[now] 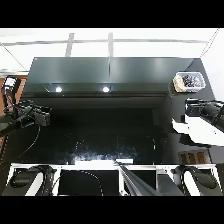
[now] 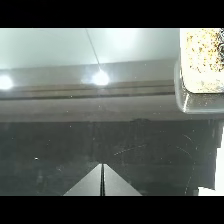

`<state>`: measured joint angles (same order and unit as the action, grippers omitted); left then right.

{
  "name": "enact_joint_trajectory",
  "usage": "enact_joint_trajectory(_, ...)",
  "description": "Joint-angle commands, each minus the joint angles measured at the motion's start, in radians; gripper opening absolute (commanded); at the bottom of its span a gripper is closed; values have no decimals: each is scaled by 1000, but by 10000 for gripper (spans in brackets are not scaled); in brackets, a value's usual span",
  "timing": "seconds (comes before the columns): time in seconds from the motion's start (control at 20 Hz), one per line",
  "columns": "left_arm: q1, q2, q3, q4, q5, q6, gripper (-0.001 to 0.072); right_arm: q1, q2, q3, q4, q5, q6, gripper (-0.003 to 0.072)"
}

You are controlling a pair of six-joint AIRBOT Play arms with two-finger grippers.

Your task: Fold the box and place the chain.

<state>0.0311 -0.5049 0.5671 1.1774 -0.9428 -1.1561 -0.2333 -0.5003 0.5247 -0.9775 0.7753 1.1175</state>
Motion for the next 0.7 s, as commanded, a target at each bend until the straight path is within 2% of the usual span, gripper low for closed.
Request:
enact_joint_trajectory(0.0, 0, 0, 0, 0, 0, 0, 29, 0, 1, 0, 0, 0, 0, 12)
enact_joint_trajectory(0.55, 0, 0, 0, 1, 1, 4, 30, 0, 1, 0, 0, 0, 0, 13)
enact_joint_trajectory(0.65, 0, 0, 0, 22, 66, 97, 29, 0, 1, 0, 0, 0, 0, 13)
